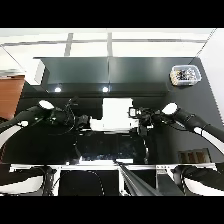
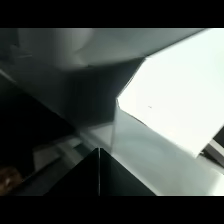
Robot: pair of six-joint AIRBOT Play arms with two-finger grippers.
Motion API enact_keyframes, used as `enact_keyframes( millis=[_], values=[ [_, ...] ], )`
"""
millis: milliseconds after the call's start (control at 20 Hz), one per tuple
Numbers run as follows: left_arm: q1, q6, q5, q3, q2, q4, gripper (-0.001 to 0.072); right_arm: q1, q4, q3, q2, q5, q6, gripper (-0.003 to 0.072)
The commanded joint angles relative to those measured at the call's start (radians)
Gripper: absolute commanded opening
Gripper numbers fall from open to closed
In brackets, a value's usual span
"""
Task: Fold the box and place the chain.
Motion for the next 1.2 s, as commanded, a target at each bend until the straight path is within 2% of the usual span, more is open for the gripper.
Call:
enact_keyframes(
  millis=[0,50,100,150,200,250,500,550,600,650,850,1150],
  values=[
    [-0.016,0.134,-0.022,0.000,-0.013,-0.139,0.0028,0.001,0.000,0.000,-0.001,0.000,0.000,0.0456],
    [-0.007,0.157,-0.030,0.002,-0.013,-0.173,0.0039,0.001,0.000,0.000,-0.001,0.000,0.000,0.0456],
    [-0.001,0.160,-0.034,0.008,-0.013,-0.188,0.0175,0.001,0.000,0.000,-0.001,0.000,0.000,0.0456],
    [0.005,0.160,-0.043,0.015,-0.013,-0.200,0.0428,0.001,0.000,0.000,-0.001,0.000,0.000,0.0456],
    [0.006,0.159,-0.051,0.025,-0.013,-0.200,0.0572,0.001,0.000,0.000,-0.001,0.000,0.000,0.0456],
    [0.005,0.159,-0.060,0.035,-0.013,-0.201,0.0588,0.001,0.000,0.000,-0.001,0.000,0.000,0.0456],
    [-0.046,0.159,-0.116,0.092,-0.013,-0.199,0.0575,0.001,0.000,0.000,-0.001,0.000,0.000,0.0456],
    [-0.060,0.146,-0.119,0.105,-0.013,-0.195,0.0496,0.001,0.000,0.000,-0.001,0.000,0.000,0.0456],
    [-0.072,0.119,-0.120,0.118,-0.013,-0.188,0.0451,0.001,0.000,0.000,-0.001,0.000,0.000,0.0456],
    [-0.083,0.089,-0.119,0.131,-0.013,-0.179,0.0447,0.001,0.000,0.000,-0.001,0.000,0.000,0.0456],
    [-0.142,-0.120,-0.090,0.220,-0.013,0.012,0.0447,0.001,0.000,0.000,-0.001,0.000,0.000,0.0456],
    [-0.299,-0.459,0.035,0.313,-0.013,0.285,0.0446,0.001,0.000,0.000,-0.001,0.000,0.000,0.0456]
  ],
)
